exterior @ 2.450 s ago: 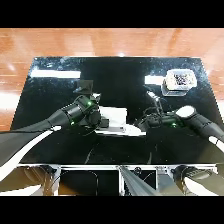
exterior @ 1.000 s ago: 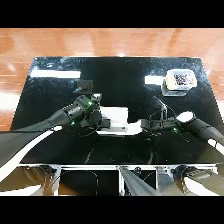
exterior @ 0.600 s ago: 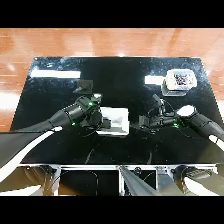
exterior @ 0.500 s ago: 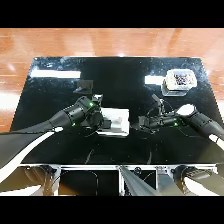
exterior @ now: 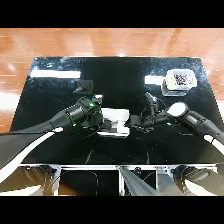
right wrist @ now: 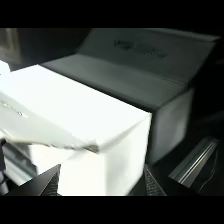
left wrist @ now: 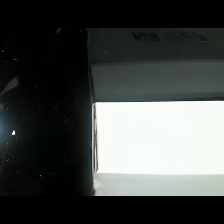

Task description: Fold the box and place the chain.

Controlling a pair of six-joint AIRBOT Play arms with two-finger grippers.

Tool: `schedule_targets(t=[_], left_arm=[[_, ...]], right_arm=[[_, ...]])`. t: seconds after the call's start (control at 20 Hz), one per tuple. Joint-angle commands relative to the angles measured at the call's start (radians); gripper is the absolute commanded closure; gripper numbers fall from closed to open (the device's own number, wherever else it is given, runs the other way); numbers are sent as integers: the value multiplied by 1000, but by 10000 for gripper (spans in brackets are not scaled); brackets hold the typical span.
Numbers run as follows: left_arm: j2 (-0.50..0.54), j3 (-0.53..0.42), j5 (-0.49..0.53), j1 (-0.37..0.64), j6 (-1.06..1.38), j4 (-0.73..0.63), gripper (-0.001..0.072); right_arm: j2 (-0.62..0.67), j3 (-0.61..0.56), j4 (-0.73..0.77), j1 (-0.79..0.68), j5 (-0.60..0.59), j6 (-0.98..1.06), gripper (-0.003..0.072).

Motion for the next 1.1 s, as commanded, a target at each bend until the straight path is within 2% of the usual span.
schedule_targets(t=[0.0,0.2,0.3,0.35,0.45,0.5,0.75,0.8,0.85,0.95,1.0,1.05], left_arm=[[-1,-1,-1,-1,0,6,690],[-1,-1,5,2,-12,13,690],[-1,-1,4,2,-19,17,690],[-1,-1,4,2,-19,19,690],[-1,-1,8,1,-23,35,690],[-1,-1,12,2,-25,37,690],[-1,-1,18,2,-26,42,690],[-1,-1,17,1,-26,47,690],[-1,-1,18,1,-26,49,689],[-1,-1,18,1,-26,49,690],[-1,-1,18,1,-26,48,690],[-1,-1,18,1,-26,49,689]], right_arm=[[0,30,-137,132,-135,226,63],[0,84,-454,253,-159,582,64],[-2,114,-555,298,-151,697,66],[-6,129,-605,318,-138,750,95],[-29,164,-713,351,-80,838,99],[-49,187,-752,366,-44,857,140],[-126,254,-776,382,21,879,157],[-145,269,-793,382,25,869,213],[-160,284,-805,382,40,866,213],[-175,301,-816,382,59,840,342],[-177,301,-816,382,59,838,377],[-179,302,-819,382,60,835,382]])
